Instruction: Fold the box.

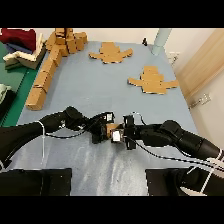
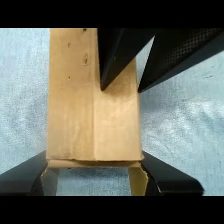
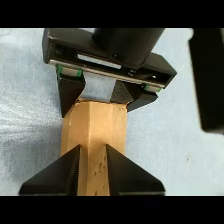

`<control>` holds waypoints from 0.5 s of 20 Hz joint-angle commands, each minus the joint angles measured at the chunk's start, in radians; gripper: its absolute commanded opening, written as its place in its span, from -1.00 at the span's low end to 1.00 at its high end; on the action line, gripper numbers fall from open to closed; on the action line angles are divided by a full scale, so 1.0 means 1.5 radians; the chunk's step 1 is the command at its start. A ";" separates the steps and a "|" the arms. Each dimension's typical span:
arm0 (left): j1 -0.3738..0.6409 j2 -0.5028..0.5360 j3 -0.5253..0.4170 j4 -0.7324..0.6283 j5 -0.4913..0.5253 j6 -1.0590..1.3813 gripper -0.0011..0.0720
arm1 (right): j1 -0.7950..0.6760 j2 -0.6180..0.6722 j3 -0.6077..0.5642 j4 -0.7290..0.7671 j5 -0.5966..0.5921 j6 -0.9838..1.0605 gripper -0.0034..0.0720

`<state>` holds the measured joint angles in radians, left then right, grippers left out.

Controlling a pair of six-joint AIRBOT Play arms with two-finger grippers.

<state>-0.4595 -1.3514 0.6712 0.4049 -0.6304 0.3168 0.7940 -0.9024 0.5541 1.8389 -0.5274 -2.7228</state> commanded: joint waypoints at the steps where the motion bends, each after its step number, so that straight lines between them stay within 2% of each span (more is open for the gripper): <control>1: 0.000 0.000 0.001 0.000 0.002 0.000 0.44 | 0.000 0.012 0.000 0.006 -0.007 0.000 -0.29; 10: 0.000 0.000 0.001 0.000 0.002 0.000 0.44 | -0.001 0.023 0.001 -0.018 0.038 0.000 -0.29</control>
<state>-0.4595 -1.3514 0.6712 0.4049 -0.6300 0.3168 0.7921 -0.8700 0.5549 1.8286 -0.5045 -2.7228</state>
